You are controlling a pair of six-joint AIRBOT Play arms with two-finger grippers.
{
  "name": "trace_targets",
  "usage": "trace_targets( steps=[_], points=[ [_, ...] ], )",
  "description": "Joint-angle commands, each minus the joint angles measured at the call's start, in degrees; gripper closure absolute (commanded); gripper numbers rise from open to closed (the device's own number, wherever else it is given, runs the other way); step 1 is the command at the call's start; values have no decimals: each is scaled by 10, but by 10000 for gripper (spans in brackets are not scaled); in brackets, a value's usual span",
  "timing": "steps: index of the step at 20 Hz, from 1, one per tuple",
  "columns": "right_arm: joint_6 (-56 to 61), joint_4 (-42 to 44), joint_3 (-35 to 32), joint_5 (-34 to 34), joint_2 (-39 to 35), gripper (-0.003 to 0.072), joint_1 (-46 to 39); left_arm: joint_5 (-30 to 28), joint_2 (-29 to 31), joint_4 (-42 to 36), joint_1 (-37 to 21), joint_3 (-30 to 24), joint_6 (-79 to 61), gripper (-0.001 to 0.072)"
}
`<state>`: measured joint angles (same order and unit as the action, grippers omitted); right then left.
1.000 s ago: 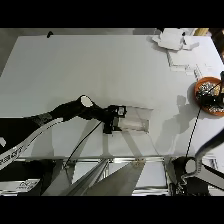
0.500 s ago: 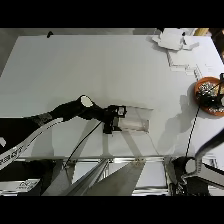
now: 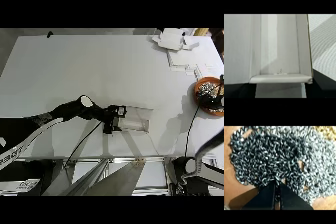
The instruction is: Fold the box and place the chain.
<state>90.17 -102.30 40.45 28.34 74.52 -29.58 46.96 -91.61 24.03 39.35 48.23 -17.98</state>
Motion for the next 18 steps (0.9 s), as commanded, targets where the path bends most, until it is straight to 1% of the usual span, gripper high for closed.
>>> trace_targets(
  steps=[1,3,5,7,10,12,13,15,18],
  points=[
    [-3,26,0,24,-41,668,0,0,0,0,0,1,0,503],
    [-3,43,0,53,-83,668,0,0,0,0,0,1,0,503],
    [-5,85,0,97,-132,669,0,0,0,0,0,1,0,503],
    [-48,170,0,147,-189,670,0,0,0,0,0,1,0,503],
    [-161,343,0,228,-280,669,4,0,0,0,0,1,0,503],
    [-218,419,0,296,-323,668,34,0,0,0,0,1,0,503],
    [-241,439,0,330,-339,668,61,0,0,0,0,1,0,503],
    [-247,440,0,383,-361,667,118,0,0,0,0,1,0,503],
    [-247,434,0,438,-387,667,195,0,0,0,0,1,0,503]
  ],
)
